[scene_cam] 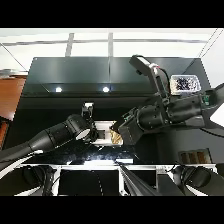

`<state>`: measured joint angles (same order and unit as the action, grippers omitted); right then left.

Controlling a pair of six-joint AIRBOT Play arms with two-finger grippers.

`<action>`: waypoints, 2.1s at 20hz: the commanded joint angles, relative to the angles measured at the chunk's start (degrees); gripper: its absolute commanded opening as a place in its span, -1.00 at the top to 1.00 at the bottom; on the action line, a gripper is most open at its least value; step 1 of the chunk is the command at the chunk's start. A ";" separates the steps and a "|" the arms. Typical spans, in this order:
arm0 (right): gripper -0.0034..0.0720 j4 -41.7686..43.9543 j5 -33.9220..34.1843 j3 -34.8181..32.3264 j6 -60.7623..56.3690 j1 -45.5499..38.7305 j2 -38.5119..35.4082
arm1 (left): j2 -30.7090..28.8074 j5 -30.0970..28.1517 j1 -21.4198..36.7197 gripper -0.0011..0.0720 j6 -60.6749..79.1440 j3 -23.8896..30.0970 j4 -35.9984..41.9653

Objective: Fold the box and place the chain.

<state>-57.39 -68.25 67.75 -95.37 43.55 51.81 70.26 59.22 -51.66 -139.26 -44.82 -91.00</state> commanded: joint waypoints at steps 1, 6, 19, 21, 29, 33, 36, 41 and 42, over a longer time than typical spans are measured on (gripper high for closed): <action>0.85 -0.13 4.26 -0.87 0.02 0.59 0.66 | 0.02 -0.02 0.00 0.89 0.00 -0.04 -0.02; 0.85 -1.79 2.19 -2.54 0.00 0.61 3.65 | 0.00 0.02 0.00 0.90 0.00 -0.04 0.00; 0.32 -1.79 11.93 -13.00 -2.14 0.57 7.80 | 0.02 0.83 0.00 0.90 0.00 -0.04 -0.07; -0.28 -1.84 10.29 -13.00 -1.68 -0.31 7.63 | 0.02 0.83 0.00 0.90 0.00 -0.04 -0.07; -0.28 -16.81 -5.53 -13.00 -1.53 -12.61 -5.60 | -0.02 0.46 1.36 0.90 0.00 -0.04 -0.11; -0.28 -20.70 -6.99 -13.00 -1.22 -15.67 -8.83 | 0.26 -4.00 4.02 0.90 0.02 -1.44 -0.09; -0.28 -20.70 -4.07 -14.05 -1.27 -15.67 -8.79 | 2.54 -5.86 4.83 0.90 0.94 -3.50 -0.31; -0.28 -20.39 -2.78 -17.03 -1.86 -15.65 -8.79 | 9.01 -4.50 7.50 0.90 10.88 -7.85 0.42; -0.28 -20.22 -3.13 -17.09 -1.90 -15.65 -8.79 | 9.09 -4.61 7.82 0.90 11.76 -8.24 0.46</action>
<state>-77.62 -71.35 51.66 -96.90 28.01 43.18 77.25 54.81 -45.01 -132.11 -51.16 -90.65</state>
